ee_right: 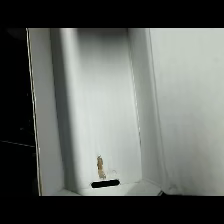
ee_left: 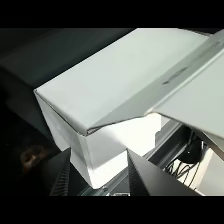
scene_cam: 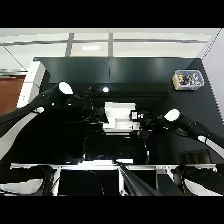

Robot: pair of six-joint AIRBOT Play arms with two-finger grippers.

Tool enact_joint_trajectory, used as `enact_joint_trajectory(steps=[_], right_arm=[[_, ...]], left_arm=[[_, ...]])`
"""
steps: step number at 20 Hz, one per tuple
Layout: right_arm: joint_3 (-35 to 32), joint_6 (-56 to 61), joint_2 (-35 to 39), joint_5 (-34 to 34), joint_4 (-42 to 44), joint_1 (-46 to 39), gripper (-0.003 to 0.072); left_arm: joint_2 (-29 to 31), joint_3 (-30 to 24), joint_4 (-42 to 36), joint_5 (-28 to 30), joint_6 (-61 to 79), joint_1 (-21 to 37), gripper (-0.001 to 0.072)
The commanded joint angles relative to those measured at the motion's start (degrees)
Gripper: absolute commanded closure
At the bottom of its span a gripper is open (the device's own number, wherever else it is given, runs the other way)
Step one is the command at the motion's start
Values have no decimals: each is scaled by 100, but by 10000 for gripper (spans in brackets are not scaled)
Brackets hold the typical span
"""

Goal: Fold the box and place the chain.

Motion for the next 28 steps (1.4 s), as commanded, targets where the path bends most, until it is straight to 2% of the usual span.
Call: enact_joint_trajectory(steps=[1,6,8,12,14,20,21,28], right_arm=[[0,2,0,0,0,2,453],[0,2,0,0,2,2,454],[0,4,2,0,2,2,454],[0,2,2,0,2,2,454],[0,2,0,0,2,2,453],[0,2,2,-2,0,2,454],[0,2,0,-2,0,2,454],[0,2,0,0,0,2,454]], left_arm=[[11,122,697,291,-761,-306,306],[11,334,1633,693,-1808,-804,306],[11,398,2070,654,-2205,-949,306],[9,612,3574,404,-3403,-1469,306],[4,758,4033,415,-3860,-1709,306],[-122,1150,4304,505,-4468,-2243,306],[-133,1169,4332,612,-4581,-2267,306],[-402,1174,4306,393,-4913,-2337,306]])
